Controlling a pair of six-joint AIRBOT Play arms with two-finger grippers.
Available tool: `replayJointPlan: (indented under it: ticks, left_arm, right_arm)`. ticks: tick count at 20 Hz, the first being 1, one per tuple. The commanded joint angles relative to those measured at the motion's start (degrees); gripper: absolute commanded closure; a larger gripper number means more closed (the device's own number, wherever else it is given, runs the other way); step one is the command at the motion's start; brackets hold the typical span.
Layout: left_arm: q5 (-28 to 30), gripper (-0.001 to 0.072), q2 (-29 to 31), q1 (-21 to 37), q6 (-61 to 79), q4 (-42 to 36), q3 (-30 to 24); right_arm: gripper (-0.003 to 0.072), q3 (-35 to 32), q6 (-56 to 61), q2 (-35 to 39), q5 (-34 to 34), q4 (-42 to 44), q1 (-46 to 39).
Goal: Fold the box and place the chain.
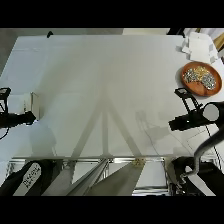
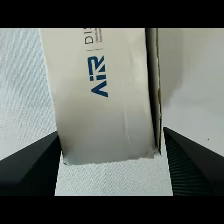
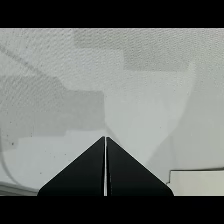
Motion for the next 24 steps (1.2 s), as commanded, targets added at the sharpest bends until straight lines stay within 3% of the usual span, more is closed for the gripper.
replayJointPlan:
  ticks: [1, 7, 11, 24]
  left_arm:
    - [0.4, 0.0013, 4.4, -2.8, 0.0, -0.3, 0.0]
    - [-2.1, 0.0015, 13.4, -11.1, 0.0, -0.5, 0.0]
    - [-4.5, 0.0015, 13.9, -13.2, -0.2, -1.3, 0.0]
    - [-2.0, 0.0015, 13.9, -13.9, -0.2, -5.6, 0.0]
  right_arm:
    - [0.0673, 0.0, 0.0, 0.0, 0.0, 0.0, 0.0]
    - [0.0673, 0.0, 0.0, 0.0, 0.0, 0.0, 0.0]
    - [0.0673, 0.0, 0.0, 0.0, 0.0, 0.0, 0.0]
    - [0.0673, 0.0, 0.0, 0.0, 0.0, 0.0, 0.0]
